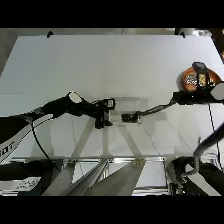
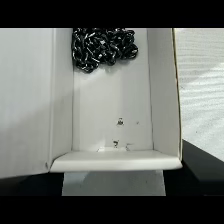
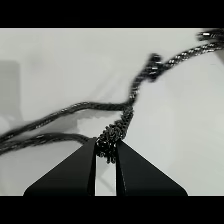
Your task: Fold the box and place the chain.
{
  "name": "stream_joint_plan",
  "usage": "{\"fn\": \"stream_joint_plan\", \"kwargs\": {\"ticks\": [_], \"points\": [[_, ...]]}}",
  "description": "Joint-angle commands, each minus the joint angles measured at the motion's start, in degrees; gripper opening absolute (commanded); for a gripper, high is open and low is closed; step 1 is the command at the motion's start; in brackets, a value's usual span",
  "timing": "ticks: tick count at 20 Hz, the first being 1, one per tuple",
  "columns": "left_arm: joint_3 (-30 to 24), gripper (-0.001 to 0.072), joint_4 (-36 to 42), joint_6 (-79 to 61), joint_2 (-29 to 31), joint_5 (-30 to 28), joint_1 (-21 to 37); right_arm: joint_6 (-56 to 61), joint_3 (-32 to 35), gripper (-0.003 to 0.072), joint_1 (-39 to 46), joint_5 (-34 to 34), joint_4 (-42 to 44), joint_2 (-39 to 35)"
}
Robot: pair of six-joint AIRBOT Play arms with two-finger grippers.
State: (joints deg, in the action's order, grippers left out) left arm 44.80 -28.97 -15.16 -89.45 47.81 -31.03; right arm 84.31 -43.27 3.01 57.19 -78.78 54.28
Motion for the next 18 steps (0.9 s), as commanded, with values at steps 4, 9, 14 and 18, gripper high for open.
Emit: {"fn": "stream_joint_plan", "kwargs": {"ticks": [4,9,14,18], "points": [[0.04,0.045,0.0,-0.02,0.0,-0.02,0.04,-9.88,0.04,0.0014,0.02,9.99,16.57,-8.94],[0.04,0.045,0.0,-0.02,0.0,0.0,0.04,-12.57,0.2,0.0015,-0.37,15.58,22.53,-10.12],[0.04,0.045,0.0,-0.02,0.0,0.0,0.04,-13.84,0.2,0.0016,-11.13,8.57,30.64,-10.1],[0.04,0.045,0.0,-0.02,0.0,0.0,0.04,-12.11,0.2,0.0016,-20.41,-0.44,31.26,-9.2]]}}
